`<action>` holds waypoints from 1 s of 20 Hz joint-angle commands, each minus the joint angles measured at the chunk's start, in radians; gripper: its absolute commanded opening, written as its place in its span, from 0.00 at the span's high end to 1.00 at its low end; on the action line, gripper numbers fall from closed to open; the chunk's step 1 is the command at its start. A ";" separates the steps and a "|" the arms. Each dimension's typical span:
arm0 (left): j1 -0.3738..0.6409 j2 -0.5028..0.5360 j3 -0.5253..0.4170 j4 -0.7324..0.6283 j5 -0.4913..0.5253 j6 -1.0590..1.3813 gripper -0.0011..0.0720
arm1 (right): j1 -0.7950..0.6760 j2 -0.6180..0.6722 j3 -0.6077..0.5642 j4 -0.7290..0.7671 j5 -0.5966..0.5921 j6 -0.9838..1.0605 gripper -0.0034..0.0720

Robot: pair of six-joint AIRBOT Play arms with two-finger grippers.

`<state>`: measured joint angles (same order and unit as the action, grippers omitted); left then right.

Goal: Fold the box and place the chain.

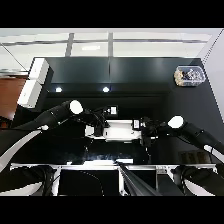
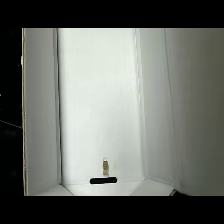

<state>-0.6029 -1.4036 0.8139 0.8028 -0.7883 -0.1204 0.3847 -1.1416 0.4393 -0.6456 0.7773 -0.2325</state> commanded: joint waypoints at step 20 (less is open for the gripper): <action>0.001 0.000 0.000 0.000 -0.002 0.000 0.92 | -0.002 -0.017 0.000 0.007 -0.015 -0.010 0.32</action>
<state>-0.6029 -1.4036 0.8139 0.8028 -0.7921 -0.1196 0.3824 -1.1584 0.4397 -0.6388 0.7624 -0.2436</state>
